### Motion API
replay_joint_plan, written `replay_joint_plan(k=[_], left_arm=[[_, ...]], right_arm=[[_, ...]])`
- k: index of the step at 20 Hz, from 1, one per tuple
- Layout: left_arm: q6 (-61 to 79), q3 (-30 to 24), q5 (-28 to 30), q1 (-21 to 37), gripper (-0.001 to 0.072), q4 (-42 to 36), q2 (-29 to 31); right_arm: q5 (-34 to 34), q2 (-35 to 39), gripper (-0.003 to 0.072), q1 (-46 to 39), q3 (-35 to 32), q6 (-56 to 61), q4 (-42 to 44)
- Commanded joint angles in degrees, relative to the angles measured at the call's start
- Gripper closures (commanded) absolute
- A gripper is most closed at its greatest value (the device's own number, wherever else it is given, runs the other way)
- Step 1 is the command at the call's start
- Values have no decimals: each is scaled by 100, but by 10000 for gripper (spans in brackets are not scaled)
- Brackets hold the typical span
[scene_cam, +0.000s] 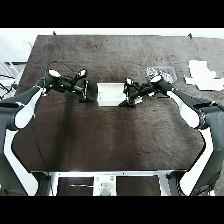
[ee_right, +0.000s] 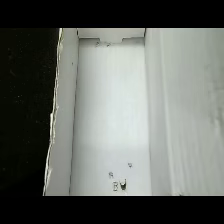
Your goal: Fold the box and place the chain.
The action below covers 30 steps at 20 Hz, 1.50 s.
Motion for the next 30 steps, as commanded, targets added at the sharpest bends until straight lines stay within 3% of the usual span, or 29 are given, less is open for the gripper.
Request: replay_joint_plan(k=[1,5,24,30], left_arm=[[22,-2,-31,-44,-11,59,-81],[22,4,310,-92,-11,26,-149],[20,-2,-20,-151,-11,68,-170],[-87,-2,494,-341,-11,195,-173]], right_arm=[[0,2,103,4,-2,2,0],[0,2,103,4,-2,2,0],[0,2,103,4,-2,2,0],[0,2,103,4,-2,0,0]])
